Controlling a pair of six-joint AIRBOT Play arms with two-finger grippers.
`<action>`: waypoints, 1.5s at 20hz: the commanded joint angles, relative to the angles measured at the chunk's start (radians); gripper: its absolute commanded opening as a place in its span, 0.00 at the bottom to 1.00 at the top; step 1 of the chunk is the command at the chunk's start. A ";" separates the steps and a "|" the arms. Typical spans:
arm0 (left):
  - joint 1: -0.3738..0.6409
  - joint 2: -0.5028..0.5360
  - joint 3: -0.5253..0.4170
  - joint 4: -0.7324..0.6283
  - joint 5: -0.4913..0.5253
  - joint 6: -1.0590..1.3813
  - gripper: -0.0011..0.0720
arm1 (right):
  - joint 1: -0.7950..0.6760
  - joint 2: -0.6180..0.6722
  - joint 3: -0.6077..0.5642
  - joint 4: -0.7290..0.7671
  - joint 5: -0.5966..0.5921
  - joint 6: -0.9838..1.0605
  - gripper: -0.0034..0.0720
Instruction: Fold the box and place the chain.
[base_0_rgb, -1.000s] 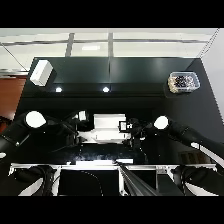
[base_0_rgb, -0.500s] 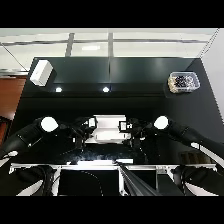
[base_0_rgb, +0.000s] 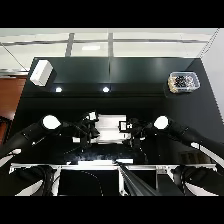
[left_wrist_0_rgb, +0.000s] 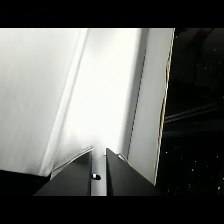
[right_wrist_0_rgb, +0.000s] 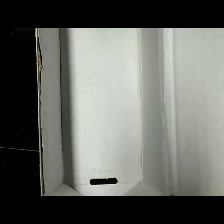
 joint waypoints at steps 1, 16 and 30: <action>-0.001 -0.031 0.000 -0.040 -0.001 0.039 0.16 | 0.000 -0.001 0.000 0.000 0.000 0.000 0.61; 0.003 -0.011 0.041 0.116 -0.033 -0.064 0.05 | 0.000 -0.001 0.000 0.001 0.000 0.000 0.61; 0.814 0.071 -0.045 0.376 -0.482 -1.231 0.05 | 0.000 -0.001 0.000 0.000 -0.001 0.000 0.61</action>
